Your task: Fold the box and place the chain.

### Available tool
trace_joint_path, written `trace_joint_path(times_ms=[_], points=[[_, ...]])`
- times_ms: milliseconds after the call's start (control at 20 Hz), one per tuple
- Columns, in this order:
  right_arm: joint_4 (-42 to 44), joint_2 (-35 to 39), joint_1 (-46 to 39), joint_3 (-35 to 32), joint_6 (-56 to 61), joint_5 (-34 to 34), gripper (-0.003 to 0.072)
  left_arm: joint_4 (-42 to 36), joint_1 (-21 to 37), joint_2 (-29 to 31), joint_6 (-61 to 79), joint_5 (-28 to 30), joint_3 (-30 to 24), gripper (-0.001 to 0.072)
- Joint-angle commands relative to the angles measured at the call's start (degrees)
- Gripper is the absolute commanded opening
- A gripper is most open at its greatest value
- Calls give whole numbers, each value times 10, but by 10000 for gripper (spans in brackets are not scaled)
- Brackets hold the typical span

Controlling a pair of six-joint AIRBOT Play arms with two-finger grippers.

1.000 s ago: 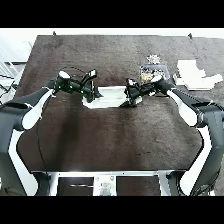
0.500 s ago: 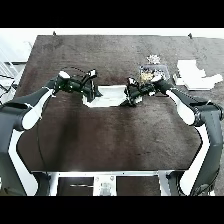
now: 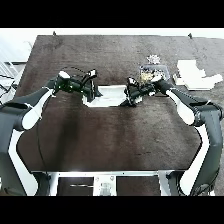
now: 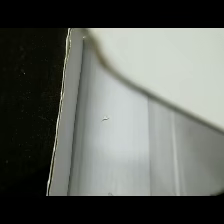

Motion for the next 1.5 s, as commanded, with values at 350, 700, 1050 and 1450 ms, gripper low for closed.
trace_joint_path(times_ms=[350,700,1050,1450], points=[[0,-1,0,1,0,0,576,-3,1,0,-5,-19,0,19],[0,-1,0,1,0,0,576,-14,1,7,-4,-42,6,424],[0,-1,0,1,0,0,576,-10,51,28,-52,-146,42,424],[0,-1,0,1,0,0,576,-24,78,45,-85,-246,56,17]])
